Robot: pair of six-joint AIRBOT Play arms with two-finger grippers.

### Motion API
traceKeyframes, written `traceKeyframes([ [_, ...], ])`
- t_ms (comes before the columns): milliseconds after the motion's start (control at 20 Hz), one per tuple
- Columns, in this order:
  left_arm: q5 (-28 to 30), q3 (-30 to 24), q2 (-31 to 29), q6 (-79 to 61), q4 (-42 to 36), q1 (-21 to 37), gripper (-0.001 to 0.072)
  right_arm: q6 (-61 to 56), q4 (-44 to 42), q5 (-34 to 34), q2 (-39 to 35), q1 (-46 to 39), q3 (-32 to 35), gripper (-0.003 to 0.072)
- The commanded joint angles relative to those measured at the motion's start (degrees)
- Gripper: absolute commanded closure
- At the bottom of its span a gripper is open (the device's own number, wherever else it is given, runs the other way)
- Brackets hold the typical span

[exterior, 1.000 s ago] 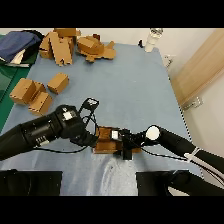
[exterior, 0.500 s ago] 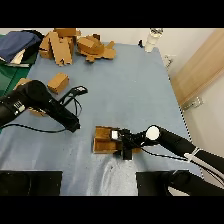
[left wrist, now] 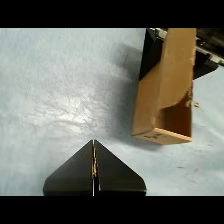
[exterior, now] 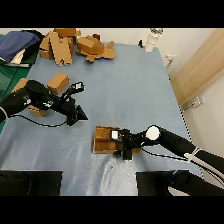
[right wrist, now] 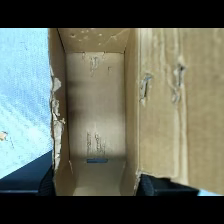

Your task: Fold the box.

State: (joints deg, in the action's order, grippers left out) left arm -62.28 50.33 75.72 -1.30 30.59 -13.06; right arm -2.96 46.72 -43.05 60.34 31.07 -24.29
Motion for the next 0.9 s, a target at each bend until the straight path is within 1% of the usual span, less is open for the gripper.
traceKeyframes([
  [0,-0.28,-0.02,3.61,-7.21,-1.44,-0.87,0.0326,-0.02,0.0,0.02,0.0,0.0,-0.02,0.0207],
  [50,-1.09,-0.02,3.39,-6.56,-0.02,-0.87,0.0034,-0.02,-0.02,0.02,0.0,-0.02,-0.02,0.0207],
  [100,-1.33,-0.02,2.93,-6.23,1.79,-0.83,0.0022,-0.02,0.0,0.02,0.0,-0.02,-0.02,0.0207],
  [250,-2.25,-0.02,1.16,-6.36,8.5,-0.98,0.0021,-0.02,0.0,0.0,0.0,0.0,-0.02,0.0207],
  [350,-3.19,-0.15,-0.35,-4.79,12.72,-2.34,0.0021,-0.02,0.0,0.02,0.0,-0.02,-0.02,0.0207],
  [500,-3.48,-0.17,-2.12,2.29,16.46,-7.21,0.0022,-0.02,0.0,0.0,0.0,-0.02,-0.02,0.0207],
  [600,-2.71,-0.15,-2.49,8.79,16.41,-10.75,0.0029,-0.02,0.0,0.02,0.0,0.0,-0.02,0.0207],
  [650,-2.19,-0.15,-2.45,10.14,17.31,-12.26,0.0172,-0.02,0.0,0.02,0.0,-0.02,-0.02,0.0207],
  [700,-2.25,-0.15,-2.43,10.12,18.34,-13.27,0.0273,-0.02,0.0,0.0,0.0,-0.02,-0.02,0.0207],
  [800,-2.56,-0.15,-2.45,10.49,18.56,-14.12,0.022,-0.02,0.0,0.0,0.0,-0.02,-0.02,0.0207],
  [850,-3.48,-0.15,-2.43,12.48,19.1,-14.05,0.022,-0.02,0.0,0.0,0.0,-0.02,-0.02,0.0207],
])
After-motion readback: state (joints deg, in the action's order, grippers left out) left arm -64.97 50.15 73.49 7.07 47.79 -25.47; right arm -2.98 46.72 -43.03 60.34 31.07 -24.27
